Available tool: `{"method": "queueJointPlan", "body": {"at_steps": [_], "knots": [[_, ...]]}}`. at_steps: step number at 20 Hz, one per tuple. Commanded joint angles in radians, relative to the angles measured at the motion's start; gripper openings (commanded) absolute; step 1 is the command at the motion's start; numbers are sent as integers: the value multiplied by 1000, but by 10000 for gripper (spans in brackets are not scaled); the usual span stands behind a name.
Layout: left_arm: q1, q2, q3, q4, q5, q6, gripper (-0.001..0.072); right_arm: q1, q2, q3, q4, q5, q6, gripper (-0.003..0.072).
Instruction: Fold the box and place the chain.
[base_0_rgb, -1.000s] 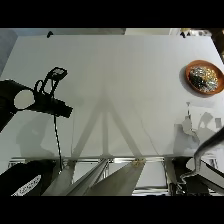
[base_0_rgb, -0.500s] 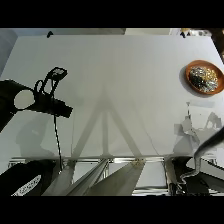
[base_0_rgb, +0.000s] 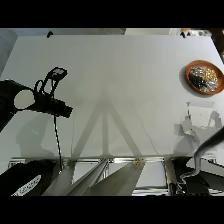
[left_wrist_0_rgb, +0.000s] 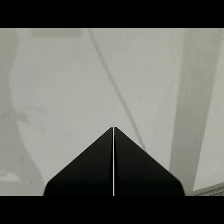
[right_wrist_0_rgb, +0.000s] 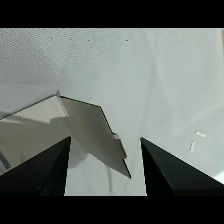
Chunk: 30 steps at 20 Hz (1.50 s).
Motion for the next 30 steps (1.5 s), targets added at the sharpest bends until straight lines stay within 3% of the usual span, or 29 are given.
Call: {"method": "queueJointPlan", "body": {"at_steps": [1,4,5,9,10,12,17,24,30], "knots": [[1,1,0,0,0,0,9,-1,-37,1,5,30,0,456],[1,1,0,0,0,0,9,-1,-46,1,7,31,0,442],[1,1,0,0,0,0,9,-1,-46,1,8,30,0,386],[1,1,0,0,0,0,9,0,-46,1,45,33,-2,285],[1,1,0,0,0,0,9,0,-46,1,65,34,-5,233],[1,1,0,0,0,0,9,0,-46,1,105,56,-13,33],[1,1,0,0,0,0,9,51,-31,1,237,151,-91,18],[1,1,0,0,0,0,9,403,37,-4,676,188,-181,18],[1,1,0,0,0,0,9,750,237,-144,820,19,-190,18]]}}
